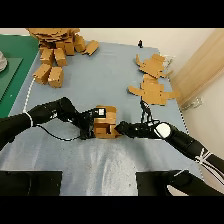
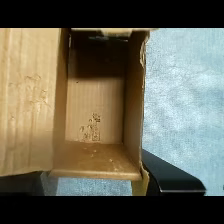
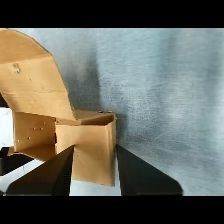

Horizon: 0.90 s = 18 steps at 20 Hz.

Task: Fold the box.

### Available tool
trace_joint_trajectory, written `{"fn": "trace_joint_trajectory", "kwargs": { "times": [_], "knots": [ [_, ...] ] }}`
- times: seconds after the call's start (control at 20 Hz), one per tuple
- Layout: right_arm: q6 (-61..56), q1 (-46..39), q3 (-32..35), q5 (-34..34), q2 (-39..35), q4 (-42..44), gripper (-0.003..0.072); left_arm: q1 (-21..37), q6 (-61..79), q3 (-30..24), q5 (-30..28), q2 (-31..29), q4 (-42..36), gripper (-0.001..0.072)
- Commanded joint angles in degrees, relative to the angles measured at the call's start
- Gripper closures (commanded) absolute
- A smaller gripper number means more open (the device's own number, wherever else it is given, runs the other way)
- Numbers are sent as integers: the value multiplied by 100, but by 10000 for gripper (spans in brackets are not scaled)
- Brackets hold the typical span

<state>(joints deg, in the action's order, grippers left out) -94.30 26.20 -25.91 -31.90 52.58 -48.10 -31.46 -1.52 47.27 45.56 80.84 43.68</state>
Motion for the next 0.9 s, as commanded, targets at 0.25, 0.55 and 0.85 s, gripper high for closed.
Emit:
{"fn": "trace_joint_trajectory", "kwargs": {
  "times": [0.25, 0.55, 0.85],
  "knots": [
    [-625, 205, -988, -1029, 444, -1399, 286, 2, 2, 0, -2, -7, 0, 230],
    [-721, 525, -1139, -1147, 1003, -1554, 357, 2, 0, -2, -4, -7, 2, 229],
    [-809, 728, -1296, -1126, 1134, -1650, 356, 2, 0, -2, -4, -7, 2, 229]
  ]
}}
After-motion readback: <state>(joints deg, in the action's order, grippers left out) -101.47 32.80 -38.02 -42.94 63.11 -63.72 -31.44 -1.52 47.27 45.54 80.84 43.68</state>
